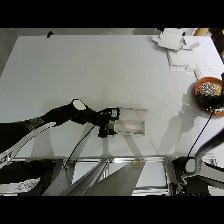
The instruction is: Fold the box and place the chain.
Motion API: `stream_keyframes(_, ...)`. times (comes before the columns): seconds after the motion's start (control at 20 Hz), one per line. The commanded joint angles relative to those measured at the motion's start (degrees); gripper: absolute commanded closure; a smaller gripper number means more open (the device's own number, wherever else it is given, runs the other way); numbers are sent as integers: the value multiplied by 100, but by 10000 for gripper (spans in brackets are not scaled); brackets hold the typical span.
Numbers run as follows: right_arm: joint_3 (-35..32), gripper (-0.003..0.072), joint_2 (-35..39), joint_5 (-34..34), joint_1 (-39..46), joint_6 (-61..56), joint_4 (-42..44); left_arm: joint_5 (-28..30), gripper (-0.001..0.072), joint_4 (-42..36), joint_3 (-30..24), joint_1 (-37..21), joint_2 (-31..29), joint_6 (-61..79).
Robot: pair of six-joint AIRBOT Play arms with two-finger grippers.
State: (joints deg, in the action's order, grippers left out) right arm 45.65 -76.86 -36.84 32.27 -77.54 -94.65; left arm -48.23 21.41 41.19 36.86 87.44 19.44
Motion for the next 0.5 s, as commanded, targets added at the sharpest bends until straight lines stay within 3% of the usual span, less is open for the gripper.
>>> stream_keyframes(0.0, -2, 667, 83, -354, -24, 7, 68, 0, 437, 2, 0, -4, -4, 0)
stream_keyframes(0.45, -2, 667, 1641, -831, -1019, 39, 59, 0, 437, 2, 0, -4, -4, 0)
